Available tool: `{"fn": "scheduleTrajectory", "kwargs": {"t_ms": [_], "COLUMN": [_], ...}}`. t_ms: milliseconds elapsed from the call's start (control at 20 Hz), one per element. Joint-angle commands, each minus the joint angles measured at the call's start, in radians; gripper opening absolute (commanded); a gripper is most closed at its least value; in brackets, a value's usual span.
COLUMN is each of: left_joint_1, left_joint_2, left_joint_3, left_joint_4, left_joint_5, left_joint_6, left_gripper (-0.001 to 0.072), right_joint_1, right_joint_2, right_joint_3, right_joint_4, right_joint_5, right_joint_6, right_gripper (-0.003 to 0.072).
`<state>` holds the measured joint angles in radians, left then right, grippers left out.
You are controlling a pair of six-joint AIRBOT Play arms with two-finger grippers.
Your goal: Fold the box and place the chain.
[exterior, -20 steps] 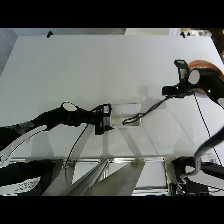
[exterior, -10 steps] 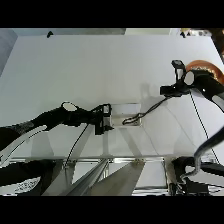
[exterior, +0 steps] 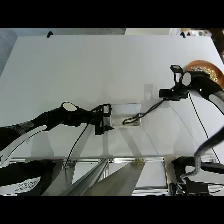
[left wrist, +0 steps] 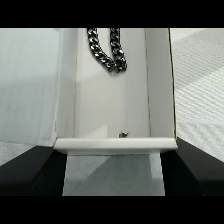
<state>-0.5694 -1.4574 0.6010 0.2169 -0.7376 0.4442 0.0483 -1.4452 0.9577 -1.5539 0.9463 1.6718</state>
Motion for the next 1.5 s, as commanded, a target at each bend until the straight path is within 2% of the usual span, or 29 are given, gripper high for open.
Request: {"fn": "scheduleTrajectory", "kwargs": {"t_ms": [0, 100, 150, 200, 450, 700, 800, 900, 950, 1000, 1200, 1450], "left_joint_1": [0.0, 0.0, 0.0, 0.0, 0.0, 0.0, 0.0, 0.0, 0.0, 0.0, 0.0, 0.0], "left_joint_2": [0.0, 0.0, 0.0, 0.0, 0.0, 0.0, 0.0, 0.0, 0.0, 0.0, 0.0, 0.0], "left_joint_3": [0.0, 0.0, 0.0, 0.0, 0.0, 0.0, 0.0, 0.0, 0.001, 0.0, 0.0, 0.0], "left_joint_4": [0.0, 0.0, 0.0, 0.0, 0.0, 0.0, 0.0, 0.0, 0.0, 0.0, 0.0, 0.0], "left_joint_5": [0.0, 0.0, 0.0, 0.0, 0.0, 0.0, 0.0, 0.0, 0.0, 0.0, 0.0, 0.0], "left_joint_6": [0.0, 0.0, 0.0, 0.0, 0.0, 0.0, 0.0, 0.0, 0.0, 0.0, 0.0, 0.0], "left_gripper": [0.0134, 0.0134, 0.0134, 0.0134, 0.0134, 0.0134, 0.0134, 0.0134, 0.0134, 0.0134, 0.0134, 0.0134], "right_joint_1": [0.0, 0.0, 0.0, 0.0, 0.0, 0.001, 0.001, 0.0, 0.0, 0.0, 0.0, 0.0], "right_joint_2": [-0.014, -0.034, -0.036, -0.031, 0.062, 0.21, 0.279, 0.304, 0.297, 0.286, 0.198, 0.096], "right_joint_3": [0.001, 0.001, 0.001, 0.001, 0.001, 0.001, -0.002, -0.002, -0.008, -0.022, -0.086, -0.089], "right_joint_4": [0.003, 0.003, 0.003, 0.003, -0.021, -0.021, -0.021, -0.021, -0.019, -0.016, -0.016, 0.007], "right_joint_5": [0.006, 0.008, 0.01, 0.014, 0.052, 0.185, 0.204, 0.188, 0.173, 0.153, 0.063, -0.055], "right_joint_6": [0.008, 0.037, 0.037, 0.034, 0.02, -0.058, -0.057, -0.056, -0.052, -0.045, 0.007, 0.054], "right_gripper": [0.0212, 0.0172, 0.0071, 0.0019, 0.0019, 0.0019, 0.0019, 0.0023, 0.0114, 0.0243, 0.0259, 0.0235]}}
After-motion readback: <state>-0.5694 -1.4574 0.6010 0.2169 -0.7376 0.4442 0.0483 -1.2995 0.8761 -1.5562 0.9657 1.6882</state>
